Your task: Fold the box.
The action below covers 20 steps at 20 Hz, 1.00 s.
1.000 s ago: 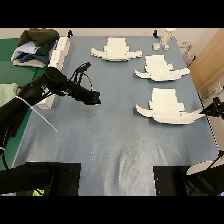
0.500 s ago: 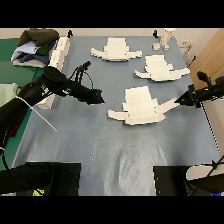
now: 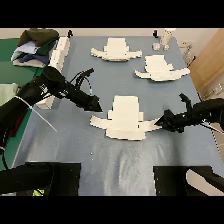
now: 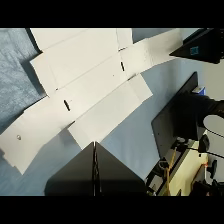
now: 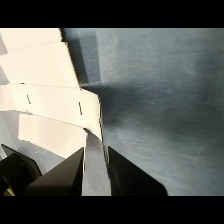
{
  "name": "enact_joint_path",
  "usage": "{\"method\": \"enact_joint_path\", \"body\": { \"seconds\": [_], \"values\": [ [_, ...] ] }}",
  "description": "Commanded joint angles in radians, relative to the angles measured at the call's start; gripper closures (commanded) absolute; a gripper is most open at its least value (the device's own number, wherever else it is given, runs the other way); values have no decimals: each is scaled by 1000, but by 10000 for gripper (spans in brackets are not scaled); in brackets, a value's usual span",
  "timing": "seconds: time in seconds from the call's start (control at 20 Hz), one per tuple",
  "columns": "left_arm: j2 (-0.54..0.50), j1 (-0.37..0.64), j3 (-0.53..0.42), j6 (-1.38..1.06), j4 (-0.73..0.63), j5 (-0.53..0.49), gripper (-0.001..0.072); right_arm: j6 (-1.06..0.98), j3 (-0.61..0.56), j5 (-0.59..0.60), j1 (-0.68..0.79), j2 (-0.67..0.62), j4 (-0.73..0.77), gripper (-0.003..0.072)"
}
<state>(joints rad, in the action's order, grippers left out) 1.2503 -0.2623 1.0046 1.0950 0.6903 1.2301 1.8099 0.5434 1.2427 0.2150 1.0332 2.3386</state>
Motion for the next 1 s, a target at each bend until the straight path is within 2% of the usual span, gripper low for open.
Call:
{"method": "enact_joint_path", "body": {
  "seconds": [0.0,0.25,0.55,0.6,0.65,0.7,0.75,0.8,0.85,0.95],
  "values": [
    [-1,2,0,-5,5,14,698,-26,-53,-40,-24,-1,-8,448],
    [-1,2,0,-6,5,0,697,68,-21,-40,-24,116,13,464],
    [-1,2,0,-6,4,-7,682,117,91,-57,-85,206,17,466],
    [-1,2,0,-5,4,-8,416,117,108,-64,-106,219,17,468],
    [-1,2,1,2,3,-8,219,117,121,-64,-125,230,18,503],
    [-1,2,1,4,3,-8,249,119,129,-65,-137,237,17,577],
    [-1,2,1,5,2,-8,250,123,129,-64,-143,237,16,614],
    [-1,2,1,5,2,-8,249,138,128,-57,-148,237,15,617],
    [-1,2,1,5,0,-10,249,159,128,-41,-150,234,16,686],
    [-1,8,1,5,1,-24,249,214,115,-31,-170,196,17,687]
  ]
}}
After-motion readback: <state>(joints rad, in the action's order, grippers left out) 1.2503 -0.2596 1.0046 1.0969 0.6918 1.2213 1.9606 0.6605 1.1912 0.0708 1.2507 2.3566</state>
